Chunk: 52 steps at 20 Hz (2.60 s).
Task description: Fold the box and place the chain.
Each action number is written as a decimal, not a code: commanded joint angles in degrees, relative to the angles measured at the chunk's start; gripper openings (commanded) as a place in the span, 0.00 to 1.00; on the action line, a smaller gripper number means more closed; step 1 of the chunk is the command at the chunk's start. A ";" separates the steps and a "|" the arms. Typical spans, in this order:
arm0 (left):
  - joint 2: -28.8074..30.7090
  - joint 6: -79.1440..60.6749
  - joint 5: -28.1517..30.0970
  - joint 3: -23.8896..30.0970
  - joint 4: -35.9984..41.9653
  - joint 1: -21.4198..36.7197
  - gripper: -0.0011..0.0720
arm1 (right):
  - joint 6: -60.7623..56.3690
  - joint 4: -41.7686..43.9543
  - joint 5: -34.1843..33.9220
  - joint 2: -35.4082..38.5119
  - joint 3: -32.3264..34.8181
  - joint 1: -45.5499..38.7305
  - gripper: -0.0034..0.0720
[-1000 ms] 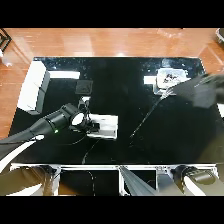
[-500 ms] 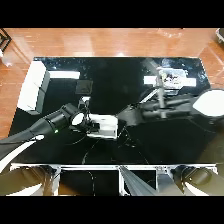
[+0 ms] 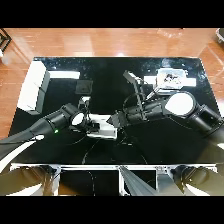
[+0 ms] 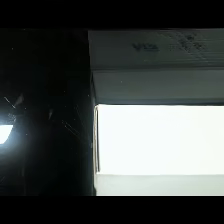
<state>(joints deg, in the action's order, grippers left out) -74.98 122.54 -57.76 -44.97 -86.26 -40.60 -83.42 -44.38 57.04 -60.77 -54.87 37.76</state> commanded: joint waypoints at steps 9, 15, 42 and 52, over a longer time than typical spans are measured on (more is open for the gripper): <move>-0.02 0.02 0.09 -0.04 0.00 0.00 0.05 | -2.34 -3.63 3.58 -1.97 0.50 3.34 0.08; -0.02 0.00 0.00 -0.04 0.00 0.00 0.05 | -1.40 0.63 -5.07 -8.44 0.81 6.97 0.08; -0.02 0.02 -0.20 -0.04 0.00 0.00 0.05 | -7.54 -24.17 13.68 4.68 0.87 -5.31 0.59; -0.02 0.00 0.11 -0.04 0.00 0.00 0.05 | -19.54 -37.16 -4.85 3.76 6.03 -26.16 0.98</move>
<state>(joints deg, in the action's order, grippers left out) -74.98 122.56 -57.76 -44.99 -86.26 -40.60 -97.38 -78.17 60.93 -54.17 -49.41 16.51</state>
